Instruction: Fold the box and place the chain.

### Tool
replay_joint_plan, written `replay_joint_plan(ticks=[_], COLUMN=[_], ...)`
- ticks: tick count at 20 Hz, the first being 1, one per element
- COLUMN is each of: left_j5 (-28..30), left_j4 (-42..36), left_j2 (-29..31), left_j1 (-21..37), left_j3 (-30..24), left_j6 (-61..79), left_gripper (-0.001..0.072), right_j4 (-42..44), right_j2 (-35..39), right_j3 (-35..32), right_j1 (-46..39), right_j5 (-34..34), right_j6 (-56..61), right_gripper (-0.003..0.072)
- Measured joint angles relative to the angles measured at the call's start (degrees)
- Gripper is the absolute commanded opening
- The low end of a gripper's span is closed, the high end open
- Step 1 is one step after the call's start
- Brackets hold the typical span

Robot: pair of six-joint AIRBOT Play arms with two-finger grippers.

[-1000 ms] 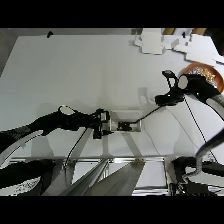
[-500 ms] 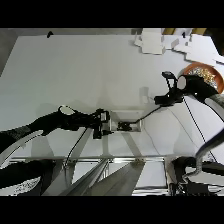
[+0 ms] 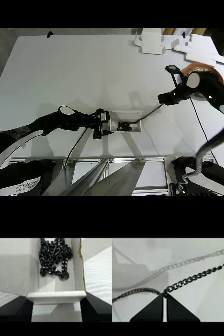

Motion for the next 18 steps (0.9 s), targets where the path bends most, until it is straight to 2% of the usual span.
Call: replay_joint_plan(ticks=[11, 18], left_j5=[0.0, 0.0], left_j4=[0.0, 0.0], left_j2=[0.0, 0.0], left_j1=[0.0, 0.0], left_j3=[0.0, 0.0], left_j6=[0.0, 0.0], left_gripper=[0.0255, 0.0255], right_j4=[5.1, 7.8], right_j2=[19.8, 25.5], right_j3=[0.0, 0.0], right_j1=[14.8, 26.7], right_j5=[9.0, 8.8], right_j6=[0.7, 2.8], right_gripper=[0.0024, 0.0024])
